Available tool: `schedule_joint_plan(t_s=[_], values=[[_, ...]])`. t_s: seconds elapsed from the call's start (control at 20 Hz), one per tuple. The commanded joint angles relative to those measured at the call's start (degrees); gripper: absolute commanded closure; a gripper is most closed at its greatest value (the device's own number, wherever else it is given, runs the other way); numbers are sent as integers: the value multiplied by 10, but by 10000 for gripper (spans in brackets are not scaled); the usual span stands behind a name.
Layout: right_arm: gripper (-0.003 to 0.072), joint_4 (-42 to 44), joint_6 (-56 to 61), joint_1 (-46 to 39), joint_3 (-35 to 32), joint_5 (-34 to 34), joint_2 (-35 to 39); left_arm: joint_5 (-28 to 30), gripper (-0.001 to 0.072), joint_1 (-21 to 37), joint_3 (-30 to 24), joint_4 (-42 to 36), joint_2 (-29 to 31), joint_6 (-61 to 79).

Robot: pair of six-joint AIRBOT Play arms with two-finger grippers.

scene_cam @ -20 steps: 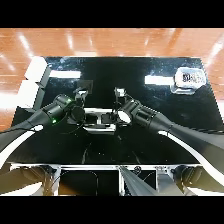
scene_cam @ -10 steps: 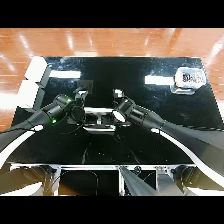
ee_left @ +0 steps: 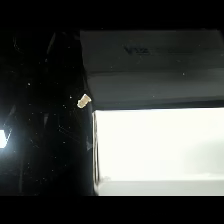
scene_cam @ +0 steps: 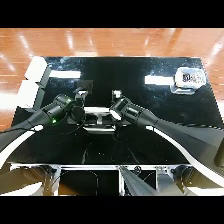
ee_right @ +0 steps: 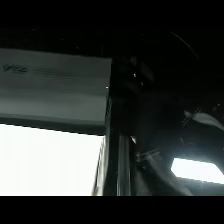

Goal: Fold the box and place the chain.

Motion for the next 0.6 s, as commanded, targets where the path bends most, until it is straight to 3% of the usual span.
schedule_joint_plan(t_s=[0.0, 0.25, 0.3, 0.35, 0.55], values=[[440, -2, -20, 0, 8, 5, -5, 0, 689, 0, 0, 1, 0, 0], [440, 13, -28, 0, 8, 3, -11, 0, 689, 0, 0, 0, 0, 0], [461, 13, -31, 0, 8, 3, -12, 0, 689, 0, 0, 0, 0, 0], [662, 14, -49, 0, 8, -1, -12, 0, 689, -1, 0, 0, 0, 0], [656, 23, -66, 4, 11, -14, -12, 0, 689, -4, 0, 1, 0, 0]])
